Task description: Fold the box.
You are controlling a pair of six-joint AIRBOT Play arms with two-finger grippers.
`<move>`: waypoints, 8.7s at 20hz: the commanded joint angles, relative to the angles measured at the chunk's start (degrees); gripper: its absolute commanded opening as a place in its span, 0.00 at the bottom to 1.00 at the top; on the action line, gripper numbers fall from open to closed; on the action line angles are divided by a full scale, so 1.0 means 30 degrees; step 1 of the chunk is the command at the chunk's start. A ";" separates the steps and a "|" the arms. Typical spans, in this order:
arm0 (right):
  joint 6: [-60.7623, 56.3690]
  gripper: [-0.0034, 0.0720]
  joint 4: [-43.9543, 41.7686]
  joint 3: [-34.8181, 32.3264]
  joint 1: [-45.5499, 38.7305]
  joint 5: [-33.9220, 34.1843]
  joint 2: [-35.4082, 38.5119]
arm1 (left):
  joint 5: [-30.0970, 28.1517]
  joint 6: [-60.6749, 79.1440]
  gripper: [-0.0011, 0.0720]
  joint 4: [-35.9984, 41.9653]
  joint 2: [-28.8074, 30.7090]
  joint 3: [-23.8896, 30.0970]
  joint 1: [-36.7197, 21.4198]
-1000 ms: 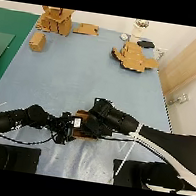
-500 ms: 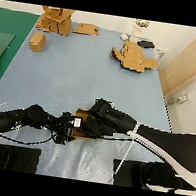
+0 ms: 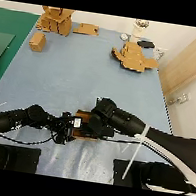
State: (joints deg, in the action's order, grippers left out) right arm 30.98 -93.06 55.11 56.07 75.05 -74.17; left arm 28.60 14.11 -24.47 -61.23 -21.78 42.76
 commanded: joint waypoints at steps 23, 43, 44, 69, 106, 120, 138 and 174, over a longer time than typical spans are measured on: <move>2.4720 0.04 -2.0917 -0.1421 -1.7296 -0.1770 -0.1960 | -0.0015 -0.0015 0.75 0.0000 0.0015 -0.0022 0.0007; 3.8053 0.05 -1.5985 -0.8925 -0.6841 -1.0426 0.7380 | 0.0124 -0.0015 0.75 0.0000 0.0007 -0.0022 0.0007; 3.8046 0.05 -1.5300 -0.9428 -0.6054 -1.1613 0.8021 | 0.0160 -0.0015 0.75 0.0000 0.0015 -0.0022 0.0015; 3.9357 0.68 -0.5595 -1.0382 0.0036 -1.5365 0.9668 | 0.0146 -0.0015 0.75 0.0000 0.0007 -0.0022 0.0007; 2.3693 0.35 1.0754 -0.9981 0.5880 -1.5518 1.0054 | 0.0146 -0.0015 0.75 0.0000 0.0015 -0.0022 0.0007; 2.3642 0.25 1.1198 -0.9989 0.5836 -1.4921 0.9748 | 0.0138 -0.0015 0.75 0.0000 0.0007 -0.0022 0.0007; 2.3678 0.27 0.8619 -0.9989 0.5872 -1.5263 0.9938 | 0.0138 -0.0015 0.75 0.0000 0.0007 -0.0022 0.0007; -0.6309 0.04 0.0204 -1.5416 0.3002 -2.6578 1.2728 | 0.0138 -0.0015 0.75 0.0000 0.0015 -0.0022 0.0007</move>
State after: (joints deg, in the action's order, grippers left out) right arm 15.90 -92.75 10.39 68.40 3.53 -35.92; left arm 29.02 14.06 -24.45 -61.23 -21.78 42.76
